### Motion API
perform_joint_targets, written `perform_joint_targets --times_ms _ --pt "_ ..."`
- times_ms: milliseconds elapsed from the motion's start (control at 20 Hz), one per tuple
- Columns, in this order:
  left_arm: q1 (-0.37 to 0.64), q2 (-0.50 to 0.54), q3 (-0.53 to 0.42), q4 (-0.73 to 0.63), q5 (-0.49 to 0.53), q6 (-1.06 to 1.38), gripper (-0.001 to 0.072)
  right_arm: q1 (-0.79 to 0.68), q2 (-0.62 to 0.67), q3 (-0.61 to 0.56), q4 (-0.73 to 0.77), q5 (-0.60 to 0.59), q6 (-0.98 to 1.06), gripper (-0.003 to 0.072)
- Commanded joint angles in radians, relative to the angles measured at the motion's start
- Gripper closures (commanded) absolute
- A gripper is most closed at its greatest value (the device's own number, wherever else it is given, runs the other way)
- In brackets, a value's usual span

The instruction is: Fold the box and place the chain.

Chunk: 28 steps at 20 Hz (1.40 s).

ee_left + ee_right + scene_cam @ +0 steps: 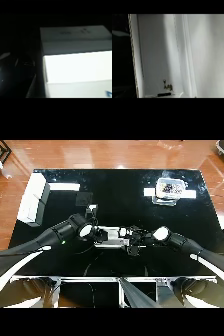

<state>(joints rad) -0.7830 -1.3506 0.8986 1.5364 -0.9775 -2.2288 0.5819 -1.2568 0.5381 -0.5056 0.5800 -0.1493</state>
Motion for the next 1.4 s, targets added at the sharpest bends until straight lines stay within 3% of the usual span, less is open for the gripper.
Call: perform_joint_targets --times_ms 0,100,550,700,800,1050,1100,1150,1250,1300,1350 --pt "0.0 -0.032 0.008 0.004 -0.026 0.0 0.0264 0.0 0.0 0.0 0.0 0.001 0.0 0.0209" --pt "0.0 -0.04 0.009 0.0 -0.022 0.0 0.0299 0.0 0.0 0.0 0.0 0.001 0.0 0.0209" --pt "0.0 -0.04 0.009 0.004 0.006 0.001 0.0303 0.0 0.0 0.0 0.0 0.001 -0.001 0.0209" --pt "0.0 -0.04 0.009 -0.005 0.004 0.001 0.0481 0.0 0.0 0.0 0.0 0.001 0.0 0.0209" --pt "0.0 -0.04 0.009 -0.008 0.005 0.007 0.0667 0.0 0.0 0.0 0.0 0.001 0.0 0.0209" --pt "0.0 -0.04 0.009 -0.028 0.005 0.023 0.0681 0.0 0.0 0.0 0.0 0.001 -0.001 0.0209" --pt "0.0 -0.04 0.01 -0.031 0.003 0.023 0.0675 0.0 0.0 0.0 0.0 0.001 0.0 0.0209" --pt "0.0 -0.04 0.012 -0.031 -0.004 0.022 0.0588 0.0 0.0 0.0 0.0 0.001 0.0 0.0209" --pt "0.0 -0.04 0.026 -0.03 -0.04 0.022 0.0266 0.0 0.0 0.0 0.0 0.002 0.0 0.0209" --pt "0.0 -0.04 0.037 -0.026 -0.06 0.022 0.0185 0.0 0.0 0.0 0.0 0.002 -0.001 0.0209" --pt "0.0 -0.04 0.042 -0.027 -0.059 0.022 0.0175 0.0 0.0 0.0 0.0 0.002 -0.001 0.0209"
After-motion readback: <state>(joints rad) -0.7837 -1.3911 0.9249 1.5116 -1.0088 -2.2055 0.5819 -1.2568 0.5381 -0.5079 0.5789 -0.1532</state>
